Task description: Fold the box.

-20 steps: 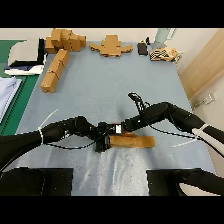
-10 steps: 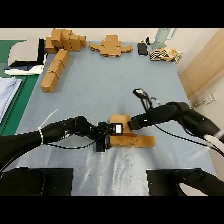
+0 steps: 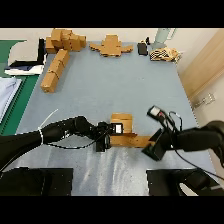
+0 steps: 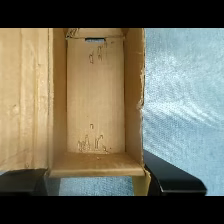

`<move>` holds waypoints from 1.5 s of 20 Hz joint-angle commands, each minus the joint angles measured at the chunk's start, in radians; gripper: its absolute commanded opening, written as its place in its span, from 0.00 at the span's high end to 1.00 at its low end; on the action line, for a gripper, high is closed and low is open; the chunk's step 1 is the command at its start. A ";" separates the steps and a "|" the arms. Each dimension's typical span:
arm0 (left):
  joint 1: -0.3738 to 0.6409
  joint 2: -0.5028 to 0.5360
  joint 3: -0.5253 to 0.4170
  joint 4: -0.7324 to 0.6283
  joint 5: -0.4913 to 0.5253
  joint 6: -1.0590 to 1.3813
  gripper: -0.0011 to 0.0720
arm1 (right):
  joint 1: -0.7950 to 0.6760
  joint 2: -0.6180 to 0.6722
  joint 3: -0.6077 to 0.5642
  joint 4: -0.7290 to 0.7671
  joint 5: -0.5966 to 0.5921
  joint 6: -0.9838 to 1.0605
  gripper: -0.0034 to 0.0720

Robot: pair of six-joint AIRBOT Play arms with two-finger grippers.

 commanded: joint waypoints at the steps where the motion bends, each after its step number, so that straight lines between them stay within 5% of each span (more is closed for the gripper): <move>1: 0.001 0.000 0.001 0.000 -0.001 0.001 0.50 | 0.008 0.085 -0.154 -0.035 0.100 -0.237 0.09; 4: 0.001 0.000 0.001 0.000 -0.001 0.001 0.50 | 0.008 0.035 -0.213 -0.053 0.331 -0.383 0.09; 9: 0.001 0.000 0.001 0.000 -0.001 0.001 0.50 | 0.009 -0.124 -0.212 0.016 0.492 -0.526 0.09; 14: 0.001 0.000 0.001 0.000 -0.001 0.001 0.50 | 0.017 -0.138 -0.211 0.071 0.577 -0.657 0.12; 19: 0.001 0.000 0.001 0.000 -0.001 0.001 0.50 | 0.098 -0.161 -0.211 0.084 0.589 -0.744 0.64; 25: 0.001 0.000 0.001 0.000 -0.001 0.001 0.50 | 0.176 -0.231 -0.211 0.091 0.730 -0.761 0.67; 27: 0.001 0.000 0.001 0.000 -0.001 0.001 0.50 | 0.190 -0.252 -0.211 0.099 0.747 -0.761 0.64; 28: 0.001 0.000 0.001 0.000 -0.001 0.001 0.50 | 0.190 -0.258 -0.211 0.110 0.746 -0.760 0.46; 29: 0.001 0.000 0.001 0.000 -0.001 0.001 0.50 | 0.190 -0.262 -0.211 0.114 0.745 -0.759 0.15; 30: 0.001 0.000 0.001 0.000 -0.001 0.001 0.50 | 0.190 -0.264 -0.211 0.116 0.743 -0.758 0.09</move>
